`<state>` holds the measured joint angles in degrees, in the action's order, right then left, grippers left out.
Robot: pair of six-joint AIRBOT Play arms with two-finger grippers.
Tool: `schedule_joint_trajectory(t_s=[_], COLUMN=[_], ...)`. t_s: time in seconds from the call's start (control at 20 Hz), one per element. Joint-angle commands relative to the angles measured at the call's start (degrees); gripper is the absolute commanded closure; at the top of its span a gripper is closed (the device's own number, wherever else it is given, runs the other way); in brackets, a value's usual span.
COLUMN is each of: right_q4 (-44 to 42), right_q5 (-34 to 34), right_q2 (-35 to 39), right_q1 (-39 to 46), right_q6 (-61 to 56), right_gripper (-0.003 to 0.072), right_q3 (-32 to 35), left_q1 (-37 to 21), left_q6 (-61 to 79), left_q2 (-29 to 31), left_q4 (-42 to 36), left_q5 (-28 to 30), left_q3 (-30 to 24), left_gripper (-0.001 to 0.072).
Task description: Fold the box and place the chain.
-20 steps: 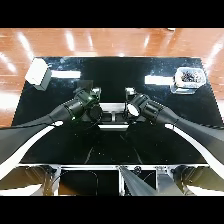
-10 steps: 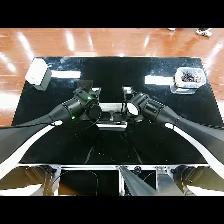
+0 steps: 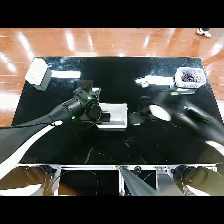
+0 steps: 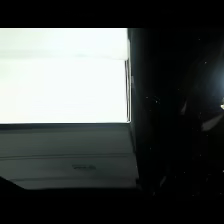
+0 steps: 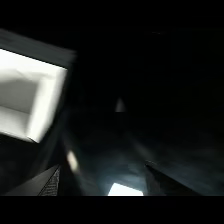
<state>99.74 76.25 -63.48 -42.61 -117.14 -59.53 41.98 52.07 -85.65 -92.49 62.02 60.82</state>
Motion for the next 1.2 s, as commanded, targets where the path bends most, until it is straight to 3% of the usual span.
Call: schedule_joint_trajectory(t_s=[0.0,0.15,0.3,0.45,0.7,0.85,1.15], right_q4=[12.57,17.70,9.70,-0.57,-4.59,-9.07,-10.16], right_q5=[4.79,-5.70,-20.87,-24.11,-21.40,-21.22,-21.09], right_q2=[12.70,12.35,4.79,-9.03,-31.45,-39.58,-46.10], right_q1=[3.89,20.33,41.70,54.97,58.31,58.31,58.31], right_q6=[-2.93,-2.01,1.38,9.79,14.84,15.19,15.21], right_gripper=[0.0097,0.0097,0.0098,0.0099,0.0099,0.0099,0.0099], right_q3=[3.02,2.99,1.25,-7.48,-27.06,-35.43,-40.50], left_q1=[0.00,-0.02,-0.02,-0.04,-0.02,-0.02,-0.02], left_q6=[-0.04,-0.04,-0.02,-0.02,-0.07,-1.31,-1.29], left_q2=[-0.02,-0.02,-0.02,-0.02,-0.02,-0.02,-0.02], left_q4=[0.07,0.07,0.07,0.52,0.48,0.50,0.57], left_q5=[0.52,0.50,1.53,1.81,1.25,0.31,0.37], left_q3=[-0.02,-0.02,-0.02,-0.02,-0.02,-0.02,-0.02], left_gripper=[0.0693,0.0693,0.0693,0.0693,0.0693,0.0693,0.0693])
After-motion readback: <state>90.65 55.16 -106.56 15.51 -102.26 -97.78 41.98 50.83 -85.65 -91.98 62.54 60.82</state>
